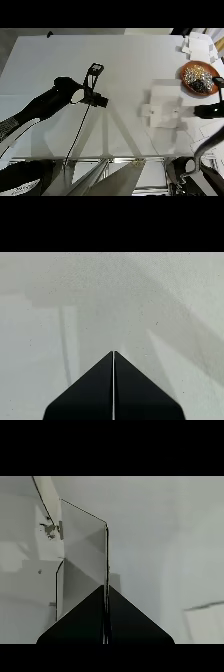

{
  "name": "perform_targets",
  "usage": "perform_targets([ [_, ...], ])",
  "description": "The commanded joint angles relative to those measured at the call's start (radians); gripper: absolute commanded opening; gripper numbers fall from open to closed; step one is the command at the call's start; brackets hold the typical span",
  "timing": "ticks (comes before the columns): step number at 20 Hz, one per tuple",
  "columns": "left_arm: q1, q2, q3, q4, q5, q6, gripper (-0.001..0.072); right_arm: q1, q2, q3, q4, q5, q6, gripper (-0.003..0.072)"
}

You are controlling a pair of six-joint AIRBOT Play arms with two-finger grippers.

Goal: Fold the box and place the chain.

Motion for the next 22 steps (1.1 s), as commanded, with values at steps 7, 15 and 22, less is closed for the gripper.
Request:
perform_targets([
  [7, 0.001, 0.001, 0.000, 0.000, 0.000, 0.000, 0.0009, 0.459, 0.273, -0.275, 0.168, -0.164, 0.176, 0.0016],
  [15, 0.001, 0.001, 0.000, 0.000, 0.000, 0.000, 0.0009, 0.613, 0.273, -0.275, 0.156, -0.235, 0.262, 0.0016],
  [22, 0.001, 0.001, 0.000, 0.000, 0.000, 0.000, 0.0009, 0.613, 0.273, -0.275, 0.158, -0.225, 0.264, 0.0017],
])
